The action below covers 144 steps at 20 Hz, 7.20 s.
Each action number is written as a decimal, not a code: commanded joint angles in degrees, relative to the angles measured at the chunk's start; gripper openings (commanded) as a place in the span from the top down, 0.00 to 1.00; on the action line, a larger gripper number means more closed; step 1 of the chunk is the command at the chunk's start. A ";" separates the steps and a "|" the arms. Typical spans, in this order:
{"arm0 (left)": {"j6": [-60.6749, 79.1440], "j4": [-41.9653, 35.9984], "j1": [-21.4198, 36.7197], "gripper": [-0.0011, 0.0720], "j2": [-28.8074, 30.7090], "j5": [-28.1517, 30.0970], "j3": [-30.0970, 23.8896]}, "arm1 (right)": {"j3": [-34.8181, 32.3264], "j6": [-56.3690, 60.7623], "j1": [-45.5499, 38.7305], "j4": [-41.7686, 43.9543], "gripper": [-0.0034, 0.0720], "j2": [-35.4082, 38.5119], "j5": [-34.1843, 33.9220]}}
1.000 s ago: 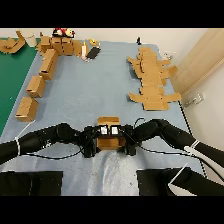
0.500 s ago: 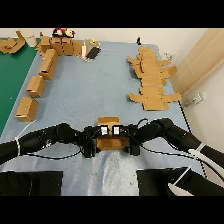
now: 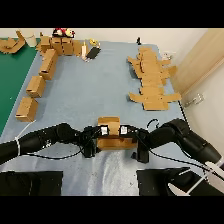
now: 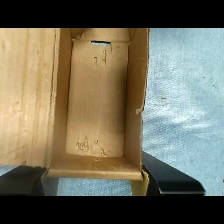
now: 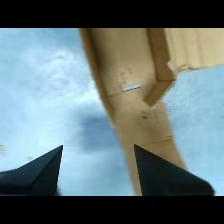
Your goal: Fold the box.
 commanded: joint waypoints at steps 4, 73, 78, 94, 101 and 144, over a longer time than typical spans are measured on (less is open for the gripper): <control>0.00 0.02 0.02 0.37 0.00 0.00 0.02 | 0.02 29.16 0.11 18.47 0.02 5.55 -9.60; 0.00 0.02 0.02 0.37 0.00 0.00 0.02 | 1.81 -10.82 1.75 4.39 0.75 -11.63 17.77; 0.00 0.02 0.02 0.37 0.00 0.00 0.02 | 1.81 -14.14 3.87 4.33 0.77 -12.74 20.59; -0.02 0.02 0.02 0.37 0.00 0.00 0.02 | 1.81 -14.51 6.95 6.49 0.36 -14.88 21.99; 0.00 0.02 0.02 0.37 0.00 0.02 0.02 | 1.81 -0.61 6.84 -3.52 0.38 -13.05 19.28; 0.00 0.02 0.02 0.37 0.00 0.00 0.02 | -1.73 53.62 -9.16 13.14 0.92 -3.67 12.61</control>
